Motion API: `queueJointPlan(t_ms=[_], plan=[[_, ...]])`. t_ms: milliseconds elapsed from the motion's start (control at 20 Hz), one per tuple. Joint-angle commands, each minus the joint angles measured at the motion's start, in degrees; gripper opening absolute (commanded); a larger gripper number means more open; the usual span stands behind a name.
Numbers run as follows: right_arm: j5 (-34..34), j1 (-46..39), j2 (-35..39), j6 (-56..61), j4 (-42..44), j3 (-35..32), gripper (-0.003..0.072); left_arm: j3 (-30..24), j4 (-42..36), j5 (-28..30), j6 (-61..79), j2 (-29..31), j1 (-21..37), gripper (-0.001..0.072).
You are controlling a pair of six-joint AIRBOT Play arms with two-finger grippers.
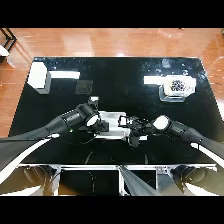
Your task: Fold the box and place the chain.
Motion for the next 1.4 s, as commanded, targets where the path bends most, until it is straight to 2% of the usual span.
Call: queueJointPlan(t_ms=[0, 50, 100, 150, 300, 350, 400, 450, 550, 850, 900, 950, 1100, 1250, 1350], plan=[[-0.02, 0.04, -0.04, 0.07, 0.07, -0.02, 0.0524, 0.00, -0.92, -0.13, 0.35, -0.02, -0.02, 0.0019], [-0.02, 0.02, -0.04, 0.07, 0.07, -0.02, 0.0524, 0.04, -0.92, -0.57, 0.35, -0.02, -0.02, 0.0045], [0.00, 0.04, -0.04, 0.07, 0.07, -0.02, 0.0524, 0.11, -0.74, -1.46, 0.35, -0.02, 0.00, 0.0118], [-0.02, 0.02, -0.04, 0.07, 0.07, -0.02, 0.0524, 0.11, -0.39, -2.29, 0.35, 0.11, 0.20, 0.0157], [0.00, 0.02, -0.04, 0.07, 0.07, -0.02, 0.0524, 0.11, 0.76, -3.72, 0.33, 0.72, 0.46, 0.0160], [0.00, 0.02, -0.04, 0.07, 0.07, -0.02, 0.0524, 0.11, 0.83, -3.52, 0.33, 0.98, 0.46, 0.0213], [0.00, 0.02, -0.04, 0.07, 0.07, -0.02, 0.0525, 0.11, 0.94, -3.43, 0.33, 1.22, 0.46, 0.0414], [-0.02, 0.02, -0.04, 0.07, 0.07, -0.02, 0.0525, 0.11, 0.96, -3.28, 0.35, 1.33, 0.48, 0.0552], [-0.02, 0.04, -0.04, 0.07, 0.07, -0.02, 0.0524, 0.11, 0.90, -2.99, 0.57, 1.38, 0.46, 0.0577], [0.00, 0.02, -0.04, 0.07, 0.07, -0.02, 0.0524, 0.09, 0.87, -2.36, 0.55, 1.09, 0.46, 0.0553], [-0.02, 0.02, -0.04, 0.07, 0.07, -0.02, 0.0524, 0.09, 0.85, -2.34, 0.52, 0.87, 0.46, 0.0526], [0.00, 0.02, -0.04, 0.07, 0.07, -0.02, 0.0524, 0.09, 0.83, -2.32, 0.52, 0.61, 0.44, 0.0425], [0.00, 0.02, -0.04, 0.07, 0.07, -0.02, 0.0524, 0.11, 0.70, -0.92, 0.52, 0.50, 0.42, 0.0296], [0.00, 0.02, -0.04, 0.07, 0.07, -0.02, 0.0524, 0.11, 0.63, -1.11, 0.96, 0.50, 0.42, 0.0042], [0.00, 0.02, -0.04, 0.07, 0.07, -0.02, 0.0524, 0.11, 0.52, -1.11, 1.01, 0.50, 0.39, 0.0017]])
